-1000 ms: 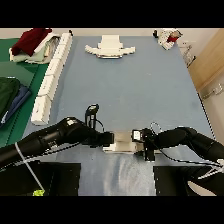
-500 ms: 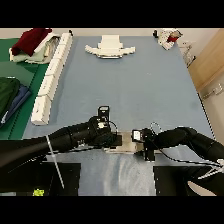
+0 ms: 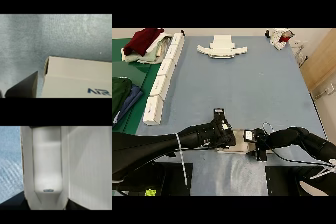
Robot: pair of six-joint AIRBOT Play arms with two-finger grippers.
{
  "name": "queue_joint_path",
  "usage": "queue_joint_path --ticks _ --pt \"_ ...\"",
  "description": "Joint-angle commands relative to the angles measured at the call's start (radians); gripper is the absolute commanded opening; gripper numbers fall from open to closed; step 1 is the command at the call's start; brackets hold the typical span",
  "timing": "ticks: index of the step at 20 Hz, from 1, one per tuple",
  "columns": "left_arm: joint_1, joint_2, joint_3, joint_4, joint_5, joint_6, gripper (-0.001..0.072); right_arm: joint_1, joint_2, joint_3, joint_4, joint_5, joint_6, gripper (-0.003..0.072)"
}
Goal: Fold the box.
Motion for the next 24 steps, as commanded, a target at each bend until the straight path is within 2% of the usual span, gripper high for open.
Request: queue_joint_path --ticks 1,3,4,12,13,14,15,21,22,24 --pt "0.000 -0.013 0.008 0.027 -0.007 -0.007 0.0223 0.000 0.000 0.001 0.000 0.000 0.001 0.0503" --pt "0.000 -0.013 0.008 0.037 -0.006 -0.008 0.0186 0.000 0.000 0.001 0.000 0.000 0.000 0.0503" --pt "0.000 -0.013 0.008 0.041 -0.006 0.002 0.0016 0.000 0.000 0.001 0.000 0.000 0.000 0.0503" --pt "-0.006 -0.013 0.008 0.037 -0.004 0.003 0.0019 0.000 0.000 0.001 0.000 0.000 0.000 0.0503" --pt "-0.006 -0.013 0.008 0.035 -0.004 0.011 0.0169 0.000 0.000 0.001 0.000 0.000 0.000 0.0503" --pt "-0.006 -0.013 0.008 0.033 -0.004 0.010 0.0459 0.000 0.000 0.001 0.000 0.000 0.000 0.0503" --pt "-0.006 -0.013 0.008 0.033 -0.005 0.010 0.0515 0.000 0.000 0.001 0.000 0.000 0.000 0.0503" --pt "-0.006 -0.013 0.007 0.035 -0.003 0.010 0.0514 0.000 0.000 0.001 0.000 0.000 0.000 0.0503" --pt "-0.006 -0.013 0.007 0.035 -0.003 0.010 0.0495 0.000 0.000 0.001 0.000 0.000 0.000 0.0503" --pt "-0.006 -0.013 0.007 0.036 0.001 0.026 0.0064 0.000 0.000 0.000 0.000 0.000 0.000 0.0503"
